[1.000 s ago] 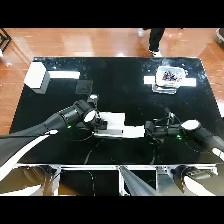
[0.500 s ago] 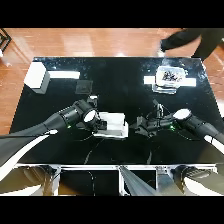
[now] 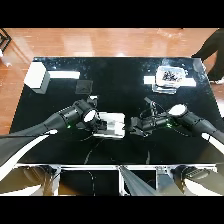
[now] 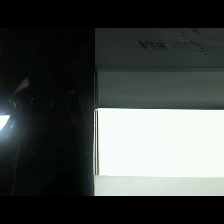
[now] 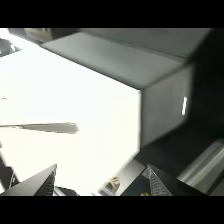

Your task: Fold the box and place the chain.

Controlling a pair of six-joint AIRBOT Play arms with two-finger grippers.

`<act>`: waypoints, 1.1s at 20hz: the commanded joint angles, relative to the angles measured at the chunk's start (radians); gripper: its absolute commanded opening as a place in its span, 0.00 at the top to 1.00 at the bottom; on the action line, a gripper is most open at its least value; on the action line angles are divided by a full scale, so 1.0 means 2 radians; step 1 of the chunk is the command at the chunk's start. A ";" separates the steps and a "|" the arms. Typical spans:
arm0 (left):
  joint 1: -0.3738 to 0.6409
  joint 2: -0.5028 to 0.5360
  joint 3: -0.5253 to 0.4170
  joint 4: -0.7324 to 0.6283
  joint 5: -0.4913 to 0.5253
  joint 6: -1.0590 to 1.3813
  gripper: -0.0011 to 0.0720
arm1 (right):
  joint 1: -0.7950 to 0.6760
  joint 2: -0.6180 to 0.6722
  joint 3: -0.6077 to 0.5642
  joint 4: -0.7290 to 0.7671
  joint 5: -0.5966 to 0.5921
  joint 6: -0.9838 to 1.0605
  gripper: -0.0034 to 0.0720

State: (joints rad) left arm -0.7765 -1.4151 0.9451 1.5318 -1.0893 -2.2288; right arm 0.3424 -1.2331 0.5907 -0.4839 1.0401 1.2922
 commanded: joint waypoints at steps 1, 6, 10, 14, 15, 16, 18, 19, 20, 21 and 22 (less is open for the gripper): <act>0.000 0.000 0.000 0.000 -0.006 0.000 0.96 | 0.034 0.000 0.018 0.000 -0.029 0.023 0.03; 0.000 0.000 0.000 0.002 -0.005 0.000 0.96 | 0.099 0.000 0.056 -0.139 -0.081 0.166 0.03; 0.000 0.000 0.000 0.002 -0.004 0.000 0.96 | 0.148 0.000 0.094 -0.249 -0.096 0.277 0.03; 0.000 0.000 0.000 0.000 0.005 0.000 0.96 | 0.171 -0.003 0.116 -0.306 -0.095 0.335 0.19; 0.000 0.000 0.000 0.000 0.006 0.000 0.96 | 0.175 -0.003 0.118 -0.319 -0.095 0.354 0.20; 0.000 0.000 0.000 0.000 0.006 0.000 0.96 | 0.179 -0.003 0.118 -0.331 -0.094 0.372 0.20; 0.000 0.000 0.000 0.000 0.006 0.000 0.96 | 0.188 -0.003 0.118 -0.348 -0.092 0.392 0.20; 0.000 0.000 0.000 0.000 0.008 0.000 0.96 | 0.194 -0.003 0.118 -0.354 -0.092 0.397 0.20; 0.000 0.000 0.000 0.000 0.008 0.000 0.96 | 0.200 -0.003 0.118 -0.362 -0.092 0.405 0.20; 0.000 0.000 0.000 0.000 0.009 0.000 0.96 | 0.204 -0.003 0.118 -0.368 -0.092 0.409 0.21; 0.000 0.000 0.000 0.000 0.010 0.000 0.96 | 0.209 -0.003 0.118 -0.375 -0.092 0.413 0.21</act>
State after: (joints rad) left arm -0.7765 -1.4151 0.9451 1.5333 -1.0801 -2.2276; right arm 0.7319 -1.2385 0.8246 -1.1728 0.8558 2.0613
